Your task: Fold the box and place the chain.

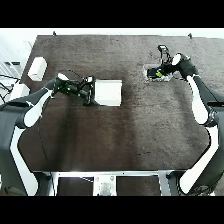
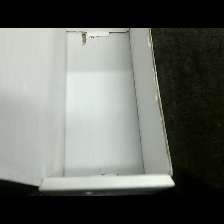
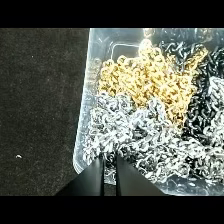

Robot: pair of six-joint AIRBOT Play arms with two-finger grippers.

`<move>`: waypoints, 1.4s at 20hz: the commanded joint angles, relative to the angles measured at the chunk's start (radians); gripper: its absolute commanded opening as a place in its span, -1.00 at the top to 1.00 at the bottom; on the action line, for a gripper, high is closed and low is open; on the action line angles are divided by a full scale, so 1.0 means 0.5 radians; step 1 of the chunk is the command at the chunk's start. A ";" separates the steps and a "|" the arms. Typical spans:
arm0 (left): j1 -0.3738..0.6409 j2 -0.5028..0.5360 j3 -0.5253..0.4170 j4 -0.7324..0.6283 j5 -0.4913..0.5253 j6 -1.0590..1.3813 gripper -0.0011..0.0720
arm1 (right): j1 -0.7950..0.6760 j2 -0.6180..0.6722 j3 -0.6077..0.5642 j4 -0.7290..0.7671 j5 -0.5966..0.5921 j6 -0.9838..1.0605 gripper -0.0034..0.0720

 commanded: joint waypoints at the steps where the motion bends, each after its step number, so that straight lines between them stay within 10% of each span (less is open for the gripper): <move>1: 0.001 0.000 0.000 0.001 0.001 0.001 -0.47 | 0.000 -0.003 0.047 0.016 0.008 -0.002 0.86; 8: 0.001 0.000 0.000 0.001 0.000 0.001 -0.47 | 0.000 0.250 0.145 0.015 0.220 -0.002 0.87; 19: 0.001 0.000 0.000 0.000 -0.001 0.001 -0.47 | 0.197 1.324 0.143 0.011 0.549 -0.077 0.87; 28: 0.001 0.000 0.000 0.000 -0.001 0.000 -0.47 | 0.639 1.592 0.143 0.011 0.754 -0.101 0.86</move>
